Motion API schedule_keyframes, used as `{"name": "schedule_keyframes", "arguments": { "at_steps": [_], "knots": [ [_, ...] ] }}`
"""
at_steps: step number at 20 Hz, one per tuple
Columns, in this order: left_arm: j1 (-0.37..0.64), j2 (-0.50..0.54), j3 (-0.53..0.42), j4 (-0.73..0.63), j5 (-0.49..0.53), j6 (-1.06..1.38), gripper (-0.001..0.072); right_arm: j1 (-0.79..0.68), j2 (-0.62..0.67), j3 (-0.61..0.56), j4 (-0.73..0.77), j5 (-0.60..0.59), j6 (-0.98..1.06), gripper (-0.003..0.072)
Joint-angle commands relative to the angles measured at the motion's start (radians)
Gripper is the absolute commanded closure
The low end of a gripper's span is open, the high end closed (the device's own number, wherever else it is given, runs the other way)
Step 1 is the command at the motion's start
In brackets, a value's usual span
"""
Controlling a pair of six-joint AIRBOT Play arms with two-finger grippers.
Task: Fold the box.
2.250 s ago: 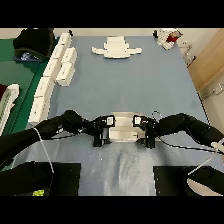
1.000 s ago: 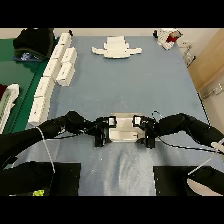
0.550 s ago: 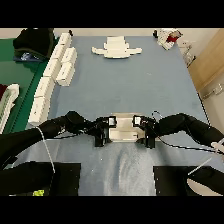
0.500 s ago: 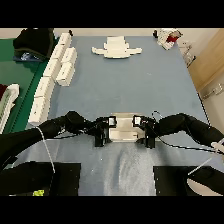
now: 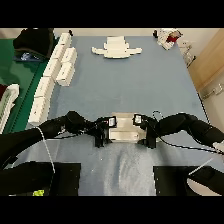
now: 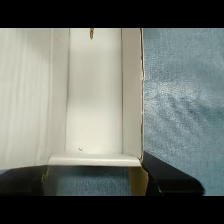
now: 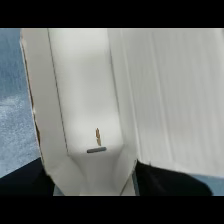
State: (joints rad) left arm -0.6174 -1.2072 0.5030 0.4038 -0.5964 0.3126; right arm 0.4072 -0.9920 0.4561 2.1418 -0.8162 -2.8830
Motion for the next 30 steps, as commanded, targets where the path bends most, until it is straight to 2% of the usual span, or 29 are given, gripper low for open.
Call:
{"name": "schedule_keyframes", "arguments": {
  "at_steps": [1,4,5,6,8,9,10,12,14,16,20,27,30],
  "knots": [
    [0.001,0.0,0.001,0.001,0.003,0.002,0.0248,0.0,0.077,0.03,-0.209,-0.1,0.295,-0.0028],
    [0.001,0.0,0.001,0.001,0.003,0.002,0.0248,0.0,0.186,0.068,-0.36,-0.27,0.563,-0.0027],
    [0.001,0.0,0.001,0.001,0.003,0.002,0.0248,0.0,0.22,0.078,-0.379,-0.311,0.678,-0.0004],
    [0.001,0.0,0.001,0.001,0.003,0.002,0.0248,0.0,0.25,0.08,-0.384,-0.333,0.8,0.0088],
    [0.001,0.0,0.001,0.0,0.003,0.002,0.0248,0.0,0.279,0.08,-0.358,-0.346,1.08,0.0465],
    [0.001,0.0,0.001,0.001,0.003,0.002,0.0248,0.0,0.271,0.079,-0.296,-0.359,1.209,0.0545],
    [0.001,0.0,0.001,0.001,0.003,0.002,0.0249,0.0,0.255,0.072,-0.187,-0.366,1.281,0.0545],
    [0.001,0.0,0.001,0.0,0.003,0.002,0.0249,0.006,0.204,0.051,0.129,-0.339,1.283,0.0545],
    [0.001,0.0,0.001,0.001,0.003,0.002,0.0248,0.066,0.17,0.054,0.284,-0.209,1.276,0.0545],
    [0.001,0.0,0.001,0.0,0.003,0.002,0.0248,0.107,0.151,0.075,0.3,-0.055,1.291,0.0545],
    [0.001,0.0,0.001,0.001,0.002,0.002,0.0248,0.062,0.09,0.152,0.28,0.087,1.295,0.0545],
    [0.001,0.0,0.001,0.0,0.003,0.002,0.0248,0.019,-0.153,0.17,0.267,0.114,1.285,0.0545],
    [0.001,0.0,0.001,0.001,0.003,0.002,0.0248,0.024,-0.212,0.17,0.266,0.116,1.269,0.0545]
  ]
}}
